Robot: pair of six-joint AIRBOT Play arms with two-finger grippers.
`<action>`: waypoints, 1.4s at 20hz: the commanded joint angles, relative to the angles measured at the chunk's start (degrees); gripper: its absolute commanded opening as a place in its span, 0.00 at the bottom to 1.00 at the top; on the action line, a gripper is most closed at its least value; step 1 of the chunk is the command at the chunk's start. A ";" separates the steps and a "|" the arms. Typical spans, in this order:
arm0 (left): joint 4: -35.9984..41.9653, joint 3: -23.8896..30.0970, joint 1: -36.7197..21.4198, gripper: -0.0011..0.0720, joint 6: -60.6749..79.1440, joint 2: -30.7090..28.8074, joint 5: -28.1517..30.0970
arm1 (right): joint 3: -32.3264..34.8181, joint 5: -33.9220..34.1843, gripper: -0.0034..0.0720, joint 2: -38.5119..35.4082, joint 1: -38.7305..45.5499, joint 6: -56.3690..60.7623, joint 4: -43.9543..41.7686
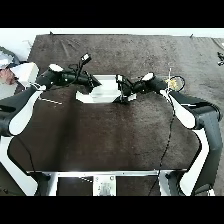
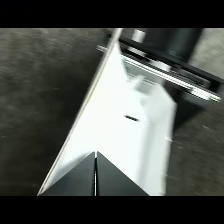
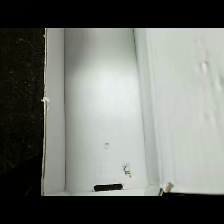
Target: Fold the box and place the chain.
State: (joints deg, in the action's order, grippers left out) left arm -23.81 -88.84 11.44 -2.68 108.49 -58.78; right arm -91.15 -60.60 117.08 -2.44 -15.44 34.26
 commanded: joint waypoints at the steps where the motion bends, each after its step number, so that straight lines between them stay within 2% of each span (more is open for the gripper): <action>1: -0.02 -2.29 0.04 0.02 -0.92 1.53 4.70 | -0.02 0.00 0.76 0.02 0.00 0.00 0.00; 7: -0.37 -2.43 0.04 0.02 -2.29 4.76 5.49 | -0.02 0.00 0.76 0.02 0.00 0.00 0.00; 11: -3.30 -2.40 0.04 0.02 -3.48 6.05 6.49 | -0.02 0.00 0.76 0.02 0.00 0.00 0.00; 19: -6.95 -2.73 0.63 0.03 -2.38 6.10 7.26 | -0.02 0.00 0.76 0.02 0.00 0.00 0.00; 24: -4.66 -5.66 -0.63 0.02 2.56 3.43 3.76 | -0.02 0.00 0.76 0.02 0.00 0.00 0.00; 26: -1.77 -5.84 -2.51 0.03 4.72 0.68 -0.57 | -0.02 0.00 0.76 0.02 0.00 0.00 0.00; 28: -1.53 -6.14 -4.61 0.03 4.68 -1.77 -7.58 | -0.02 -0.02 0.76 0.02 0.00 0.00 -0.02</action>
State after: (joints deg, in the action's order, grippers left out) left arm -27.38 -94.41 9.06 0.14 109.62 -58.63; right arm -91.15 -60.60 117.10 -2.46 -15.49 34.26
